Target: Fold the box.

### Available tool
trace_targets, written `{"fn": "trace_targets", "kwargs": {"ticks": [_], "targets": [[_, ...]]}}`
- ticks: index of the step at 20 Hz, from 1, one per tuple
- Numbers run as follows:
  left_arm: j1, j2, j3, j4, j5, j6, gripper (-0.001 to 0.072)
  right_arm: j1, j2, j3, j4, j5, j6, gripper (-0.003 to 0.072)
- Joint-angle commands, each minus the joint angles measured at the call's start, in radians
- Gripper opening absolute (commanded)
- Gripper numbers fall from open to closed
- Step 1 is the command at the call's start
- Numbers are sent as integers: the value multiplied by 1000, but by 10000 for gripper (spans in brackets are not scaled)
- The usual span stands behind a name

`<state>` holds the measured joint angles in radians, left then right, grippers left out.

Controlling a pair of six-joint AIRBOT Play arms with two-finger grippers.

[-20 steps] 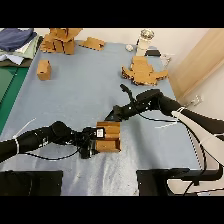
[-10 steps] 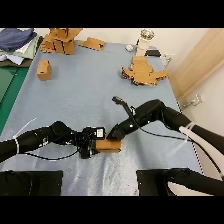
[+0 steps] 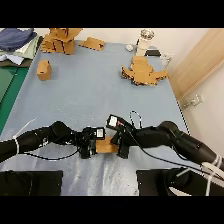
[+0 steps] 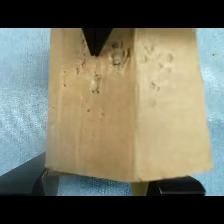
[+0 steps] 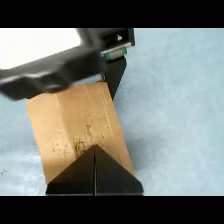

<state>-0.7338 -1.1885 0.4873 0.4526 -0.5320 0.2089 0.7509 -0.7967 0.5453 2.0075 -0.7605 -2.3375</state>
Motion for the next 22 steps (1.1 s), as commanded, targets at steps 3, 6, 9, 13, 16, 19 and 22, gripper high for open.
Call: {"fn": "trace_targets", "kwargs": {"ticks": [3, 6, 9, 13, 16, 19, 22], "targets": [[0, 0, 0, 0, 0, 0, 499, 182, 181, -126, -253, 206, 11, 3], [0, 0, 0, 0, 1, 0, 499, 230, 233, -217, -315, 286, 18, 105], [0, 0, 0, 0, 0, 0, 499, 229, 224, -240, -328, 304, 14, 386], [0, 0, 0, 0, 1, 0, 499, 229, 222, -240, -328, 307, -37, 528], [0, 0, 0, 0, 0, 0, 499, 230, 215, -240, -324, 308, -56, 528], [0, 0, 0, 0, 2, 0, 499, 230, 158, -240, -324, 317, -72, 528], [0, 0, 0, 0, 0, 0, 499, 230, 107, -239, -329, 353, -72, 528]]}}
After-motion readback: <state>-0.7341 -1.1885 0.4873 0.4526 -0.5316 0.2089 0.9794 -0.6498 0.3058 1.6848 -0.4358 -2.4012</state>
